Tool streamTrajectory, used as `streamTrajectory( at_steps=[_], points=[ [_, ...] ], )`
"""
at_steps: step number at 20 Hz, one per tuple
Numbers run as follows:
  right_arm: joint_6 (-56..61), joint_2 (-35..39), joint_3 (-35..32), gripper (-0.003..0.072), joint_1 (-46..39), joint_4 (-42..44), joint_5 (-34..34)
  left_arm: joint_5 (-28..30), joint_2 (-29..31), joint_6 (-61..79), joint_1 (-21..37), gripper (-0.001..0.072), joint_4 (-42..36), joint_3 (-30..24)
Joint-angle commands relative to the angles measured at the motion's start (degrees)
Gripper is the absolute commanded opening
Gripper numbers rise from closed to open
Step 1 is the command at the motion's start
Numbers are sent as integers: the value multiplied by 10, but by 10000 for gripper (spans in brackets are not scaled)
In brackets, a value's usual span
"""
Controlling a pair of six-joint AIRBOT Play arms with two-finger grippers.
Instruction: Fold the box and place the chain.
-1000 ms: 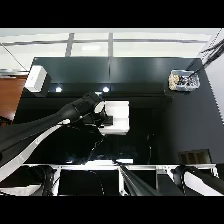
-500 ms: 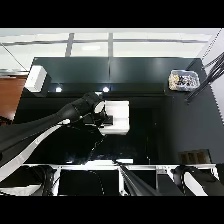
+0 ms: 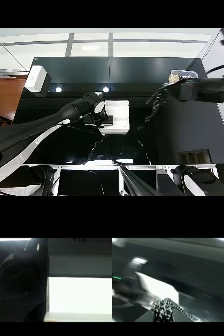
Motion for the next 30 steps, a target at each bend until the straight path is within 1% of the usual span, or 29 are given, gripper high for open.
streamTrajectory(
  at_steps=[1, 3, 5, 7, 11, 14, 15, 18, 21, 24, 25, 26, 27, 29, 30],
  points=[
    [-7, 0, -37, 14, 84, 79, -133, -1, 0, 0, 0, 27, 0, 0],
    [-7, -11, -37, 14, 129, 73, -169, -1, 0, 0, 0, 27, 0, 0],
    [-7, -33, -37, 14, 170, 62, -177, -3, 0, 0, 0, 27, 0, 0],
    [-5, -64, -37, 14, 197, 32, -178, -3, 0, 0, 0, 27, 0, 0],
    [0, -130, -38, 14, 220, 17, -177, -2, 0, 0, 0, 27, 0, 0],
    [1, -161, -49, 14, 232, -20, -170, -3, 0, 0, 0, 27, 0, 0],
    [3, -168, -56, 14, 232, -33, -170, -3, 0, 0, 0, 27, 0, 0],
    [6, -186, -96, 15, 232, -33, -174, -3, 0, 0, 0, 27, 0, 0],
    [19, -204, -139, 16, 233, -28, -220, -2, 0, 0, 0, 27, 0, 0],
    [19, -220, -149, 16, 249, -31, -258, -1, 0, 0, 0, 27, 0, 0],
    [22, -221, -148, 68, 257, -32, -267, -1, 0, 0, 0, 27, 0, 0],
    [24, -221, -148, 322, 262, -33, -270, 0, 0, 0, 0, 27, 0, 0],
    [24, -219, -147, 374, 259, -51, -268, 0, 0, 0, 0, 27, 0, 0],
    [45, -209, -139, 374, 230, -150, -257, 0, 0, 0, 0, 27, 0, 0],
    [69, -201, -128, 373, 206, -193, -225, 0, 0, 0, 0, 27, 0, 0]
  ],
)
